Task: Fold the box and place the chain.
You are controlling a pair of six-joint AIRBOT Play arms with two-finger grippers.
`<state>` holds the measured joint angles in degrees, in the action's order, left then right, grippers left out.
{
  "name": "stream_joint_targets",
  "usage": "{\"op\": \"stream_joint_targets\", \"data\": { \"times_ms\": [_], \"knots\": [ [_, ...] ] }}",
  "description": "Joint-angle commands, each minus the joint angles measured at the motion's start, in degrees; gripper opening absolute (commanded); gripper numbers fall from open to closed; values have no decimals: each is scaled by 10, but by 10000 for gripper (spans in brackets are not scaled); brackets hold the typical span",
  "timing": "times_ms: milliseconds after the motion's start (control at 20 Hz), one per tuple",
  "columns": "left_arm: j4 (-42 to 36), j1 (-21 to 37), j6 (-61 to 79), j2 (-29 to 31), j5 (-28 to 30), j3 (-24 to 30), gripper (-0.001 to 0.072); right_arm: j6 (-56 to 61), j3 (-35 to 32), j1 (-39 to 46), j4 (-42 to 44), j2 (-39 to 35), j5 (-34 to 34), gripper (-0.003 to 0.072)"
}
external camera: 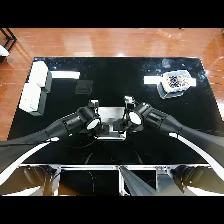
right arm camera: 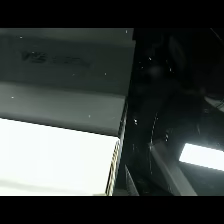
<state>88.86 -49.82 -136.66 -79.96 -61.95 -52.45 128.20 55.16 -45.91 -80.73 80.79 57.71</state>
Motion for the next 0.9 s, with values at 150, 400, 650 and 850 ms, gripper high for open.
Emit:
{"op": "stream_joint_targets", "data": {
  "times_ms": [150, 400, 650, 850],
  "knots": [
    [1, 0, 0, 0, 0, 0, 20, 16, 3, 0, 2, 9, -14, 292],
    [0, 0, 0, 0, 1, 0, 20, 32, 3, 0, -4, 9, -14, 243],
    [0, 0, 0, 0, 1, 0, 20, 32, 3, 0, -4, 13, 3, 242],
    [0, 0, 0, 0, 1, 0, 19, 32, 3, 0, -4, 15, 3, 233]
  ]
}}
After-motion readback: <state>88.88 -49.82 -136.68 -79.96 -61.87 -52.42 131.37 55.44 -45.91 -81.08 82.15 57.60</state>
